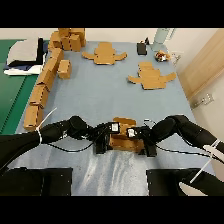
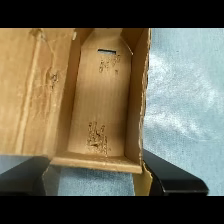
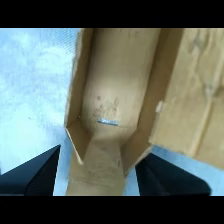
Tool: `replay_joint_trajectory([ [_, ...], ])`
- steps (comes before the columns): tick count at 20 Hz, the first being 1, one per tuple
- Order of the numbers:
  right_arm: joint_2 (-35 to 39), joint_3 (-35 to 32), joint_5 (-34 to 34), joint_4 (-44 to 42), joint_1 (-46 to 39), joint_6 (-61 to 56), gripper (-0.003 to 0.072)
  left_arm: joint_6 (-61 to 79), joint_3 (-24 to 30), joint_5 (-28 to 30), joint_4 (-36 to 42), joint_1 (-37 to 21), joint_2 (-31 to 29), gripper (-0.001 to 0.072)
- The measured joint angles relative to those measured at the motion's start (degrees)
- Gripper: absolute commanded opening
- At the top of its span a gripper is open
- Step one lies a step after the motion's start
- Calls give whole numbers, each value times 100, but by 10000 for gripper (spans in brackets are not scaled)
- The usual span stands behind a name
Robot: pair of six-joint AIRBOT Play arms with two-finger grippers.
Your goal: Fold the box.
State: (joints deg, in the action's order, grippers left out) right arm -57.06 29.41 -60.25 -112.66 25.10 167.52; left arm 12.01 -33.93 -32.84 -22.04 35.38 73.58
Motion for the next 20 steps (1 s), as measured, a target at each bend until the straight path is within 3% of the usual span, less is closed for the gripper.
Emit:
replay_joint_trajectory([
  [13, 7, 739, -1375, 975, -11, -1064, 708, 0, 0, -20, 0, 0, 0, 578],
  [20, 4, 1327, -1814, 601, -11, -3595, 708, 0, 0, -20, -2, 0, 0, 579],
])
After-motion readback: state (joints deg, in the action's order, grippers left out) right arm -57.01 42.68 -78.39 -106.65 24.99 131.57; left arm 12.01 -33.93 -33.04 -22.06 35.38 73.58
